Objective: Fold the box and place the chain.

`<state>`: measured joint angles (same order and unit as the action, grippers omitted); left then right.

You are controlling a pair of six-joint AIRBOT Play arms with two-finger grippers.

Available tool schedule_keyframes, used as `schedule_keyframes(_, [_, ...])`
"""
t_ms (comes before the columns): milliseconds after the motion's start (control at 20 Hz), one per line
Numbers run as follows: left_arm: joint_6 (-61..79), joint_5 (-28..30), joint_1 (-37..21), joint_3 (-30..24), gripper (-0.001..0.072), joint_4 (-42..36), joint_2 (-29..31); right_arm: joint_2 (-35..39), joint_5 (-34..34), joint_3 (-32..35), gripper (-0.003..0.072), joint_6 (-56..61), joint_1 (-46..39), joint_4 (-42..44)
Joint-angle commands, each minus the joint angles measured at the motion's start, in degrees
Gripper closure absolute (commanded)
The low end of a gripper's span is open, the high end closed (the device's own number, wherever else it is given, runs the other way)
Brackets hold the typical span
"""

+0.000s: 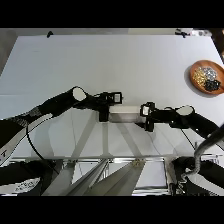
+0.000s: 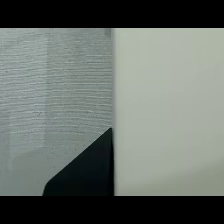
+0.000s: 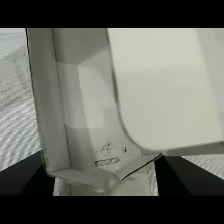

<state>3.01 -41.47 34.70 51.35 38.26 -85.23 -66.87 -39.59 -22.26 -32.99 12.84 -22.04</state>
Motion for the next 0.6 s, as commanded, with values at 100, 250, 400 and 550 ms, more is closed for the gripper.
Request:
schedule_keyframes(100, [-0.04,0.07,0.02,0.02,0.0696,0.0,0.02,-0.9,0.35,-0.04,0.0158,-0.09,0.07,0.04])
schedule_keyframes(250, [-0.02,0.07,0.02,0.02,0.0696,0.0,0.02,-1.36,0.13,-0.04,0.0183,-0.09,0.07,0.02])
schedule_keyframes(400, [-0.04,0.07,0.02,0.02,0.0696,0.0,0.02,-1.42,0.11,-0.04,0.0279,-0.09,0.07,0.0])
schedule_keyframes(550, [-0.04,0.07,0.02,0.02,0.0696,-0.02,0.02,-1.6,-0.07,-0.04,0.0273,-0.09,0.07,0.0])
